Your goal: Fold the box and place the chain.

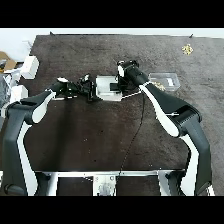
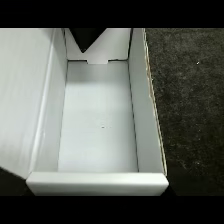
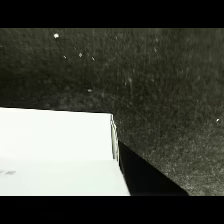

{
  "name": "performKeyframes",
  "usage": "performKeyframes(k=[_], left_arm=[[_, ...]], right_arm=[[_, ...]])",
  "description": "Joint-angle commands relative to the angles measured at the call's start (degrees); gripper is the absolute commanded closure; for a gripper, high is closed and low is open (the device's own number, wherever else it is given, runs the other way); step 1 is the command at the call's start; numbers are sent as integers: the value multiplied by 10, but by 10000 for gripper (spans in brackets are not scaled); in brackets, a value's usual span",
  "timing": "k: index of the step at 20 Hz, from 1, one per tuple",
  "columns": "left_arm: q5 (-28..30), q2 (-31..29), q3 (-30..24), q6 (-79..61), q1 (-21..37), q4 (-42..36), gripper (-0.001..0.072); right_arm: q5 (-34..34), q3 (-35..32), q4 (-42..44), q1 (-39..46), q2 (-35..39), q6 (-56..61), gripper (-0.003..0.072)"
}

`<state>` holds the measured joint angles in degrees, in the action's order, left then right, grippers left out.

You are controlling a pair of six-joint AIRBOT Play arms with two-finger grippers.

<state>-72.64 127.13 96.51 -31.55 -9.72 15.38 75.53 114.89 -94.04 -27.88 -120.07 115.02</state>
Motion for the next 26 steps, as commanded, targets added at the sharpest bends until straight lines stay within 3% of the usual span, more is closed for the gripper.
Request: performKeyframes(k=[1, 7, 9, 12, 13, 20, 21, 22, 26], left_arm=[[1, 0, 0, 0, 1, 0, 598], [1, 0, 0, 0, 1, 0, 598], [1, 0, 0, 0, 1, 0, 598], [1, 0, 0, 0, 1, 0, 598], [1, 0, 0, 0, 1, 0, 598], [1, 0, 0, 0, 1, 0, 597], [1, 0, 0, 0, 1, 0, 598], [1, 0, 0, 0, 1, 0, 598], [1, 0, 0, 0, 1, 0, 598]], right_arm=[[5, -13, -8, 0, -1, 21, 499], [-13, -12, -9, 1, -1, 33, 512], [-13, -12, -9, 1, -1, 34, 593], [-9, -12, -9, 1, -1, 38, 613], [-10, -12, -9, 1, -1, 38, 671], [-14, -12, -9, 1, -1, 38, 683], [-14, -12, -8, 1, 0, 38, 554], [-14, -12, -7, 1, 2, 35, 372], [-4, -12, -5, 2, 20, 5, 350]])
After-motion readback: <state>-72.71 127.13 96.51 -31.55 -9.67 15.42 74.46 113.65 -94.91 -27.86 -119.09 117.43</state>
